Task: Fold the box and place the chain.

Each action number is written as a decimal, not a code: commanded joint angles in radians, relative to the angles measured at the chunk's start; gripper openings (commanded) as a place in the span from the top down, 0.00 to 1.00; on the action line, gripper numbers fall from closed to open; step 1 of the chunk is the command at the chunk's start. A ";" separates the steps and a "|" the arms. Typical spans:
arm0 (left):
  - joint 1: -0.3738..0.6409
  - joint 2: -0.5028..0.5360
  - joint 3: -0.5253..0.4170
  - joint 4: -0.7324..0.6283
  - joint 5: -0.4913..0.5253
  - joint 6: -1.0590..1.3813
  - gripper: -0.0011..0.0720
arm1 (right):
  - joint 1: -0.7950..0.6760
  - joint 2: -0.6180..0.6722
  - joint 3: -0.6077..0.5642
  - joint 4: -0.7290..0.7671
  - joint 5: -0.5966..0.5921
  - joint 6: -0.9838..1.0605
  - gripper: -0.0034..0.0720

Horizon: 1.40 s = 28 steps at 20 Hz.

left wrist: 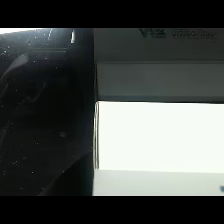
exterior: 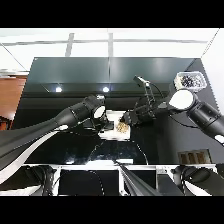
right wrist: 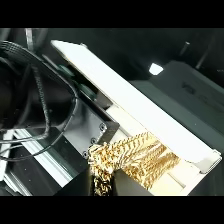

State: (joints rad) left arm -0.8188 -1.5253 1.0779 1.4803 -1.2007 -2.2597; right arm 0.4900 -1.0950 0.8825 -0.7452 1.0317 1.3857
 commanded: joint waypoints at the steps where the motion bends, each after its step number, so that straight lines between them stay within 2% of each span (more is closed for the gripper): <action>1: 0.001 0.001 0.000 -0.001 0.003 0.000 0.95 | 0.017 -0.006 -0.006 -0.027 -0.017 0.016 0.93; 2: 0.001 0.001 0.000 -0.001 0.003 0.000 0.95 | 0.019 -0.006 -0.007 -0.037 -0.018 0.017 0.93; 3: 0.001 0.001 0.000 -0.001 0.003 0.001 0.95 | 0.019 -0.006 -0.008 -0.050 -0.019 0.018 0.85; 4: 0.001 0.001 0.000 -0.001 0.003 0.001 0.95 | 0.019 -0.006 -0.008 -0.064 -0.019 0.025 0.53; 5: 0.001 0.001 0.000 -0.001 0.003 0.000 0.95 | 0.019 -0.006 -0.008 -0.082 -0.019 0.025 0.40; 8: 0.001 0.001 0.000 0.000 0.003 0.000 0.95 | 0.011 -0.005 -0.007 -0.139 -0.010 0.031 0.41; 11: 0.001 0.001 0.000 0.000 -0.003 0.001 0.95 | -0.026 0.001 -0.007 -0.199 0.071 0.032 0.41; 16: 0.001 0.000 0.000 -0.005 -0.018 0.001 0.95 | -0.086 0.051 -0.007 -0.425 0.174 0.075 0.41; 23: 0.011 0.000 0.000 -0.042 -0.017 0.011 0.95 | -0.091 0.056 -0.007 -0.435 0.171 0.092 0.41; 27: 0.010 0.002 0.005 0.029 -0.016 0.048 0.94 | -0.091 0.056 -0.007 -0.434 0.170 0.109 0.41; 28: 0.010 0.006 0.009 0.031 -0.014 0.040 0.85 | -0.090 0.056 -0.007 -0.434 0.169 0.116 0.41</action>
State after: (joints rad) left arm -0.8093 -1.5246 1.0790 1.4780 -1.2251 -2.2280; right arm 0.4000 -1.0401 0.8757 -1.1755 1.2003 1.4830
